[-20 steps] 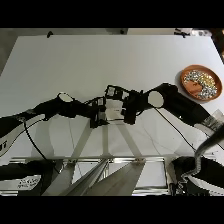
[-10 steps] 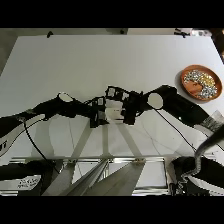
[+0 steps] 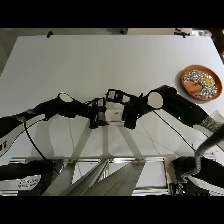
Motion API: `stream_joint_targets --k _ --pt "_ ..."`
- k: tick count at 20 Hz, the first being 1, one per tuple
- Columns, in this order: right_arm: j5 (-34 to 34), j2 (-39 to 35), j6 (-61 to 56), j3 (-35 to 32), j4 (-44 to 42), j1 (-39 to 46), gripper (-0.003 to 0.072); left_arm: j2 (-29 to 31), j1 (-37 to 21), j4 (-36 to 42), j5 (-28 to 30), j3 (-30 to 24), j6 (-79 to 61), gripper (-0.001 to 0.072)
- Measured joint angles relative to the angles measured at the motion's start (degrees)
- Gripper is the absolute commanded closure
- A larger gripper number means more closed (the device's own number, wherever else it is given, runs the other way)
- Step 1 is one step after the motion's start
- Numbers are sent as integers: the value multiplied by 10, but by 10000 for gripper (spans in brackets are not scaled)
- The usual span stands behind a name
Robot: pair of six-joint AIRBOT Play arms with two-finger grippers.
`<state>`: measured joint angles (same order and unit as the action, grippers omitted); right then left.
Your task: Fold the box and place the chain.
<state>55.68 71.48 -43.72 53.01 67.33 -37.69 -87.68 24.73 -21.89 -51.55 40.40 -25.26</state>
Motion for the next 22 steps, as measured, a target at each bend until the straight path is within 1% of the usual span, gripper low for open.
stream_joint_targets --k 5,8,9,14,15,16,17,20,22 --pt "8 0 -7 -9 -3 0 425 0 0 2 1 0 2 435" --pt "3 -4 -9 -11 -2 -1 385 0 0 3 2 0 3 435" --pt "0 -7 -10 -12 -1 -1 384 0 0 3 2 0 3 435" --pt "-45 -49 -16 -12 -1 0 388 0 0 3 3 0 3 435" --pt "-48 -61 -21 -12 -1 0 452 0 0 3 3 0 3 435" --pt "-51 -75 -25 -12 -2 0 596 0 0 3 3 0 3 435" --pt "-52 -87 -31 -13 -2 0 675 0 0 3 3 0 3 435" --pt "-73 -120 -73 -36 -18 0 675 0 0 3 3 0 2 435" --pt "-118 -135 -107 -80 -57 -1 676 0 0 3 3 0 2 435"
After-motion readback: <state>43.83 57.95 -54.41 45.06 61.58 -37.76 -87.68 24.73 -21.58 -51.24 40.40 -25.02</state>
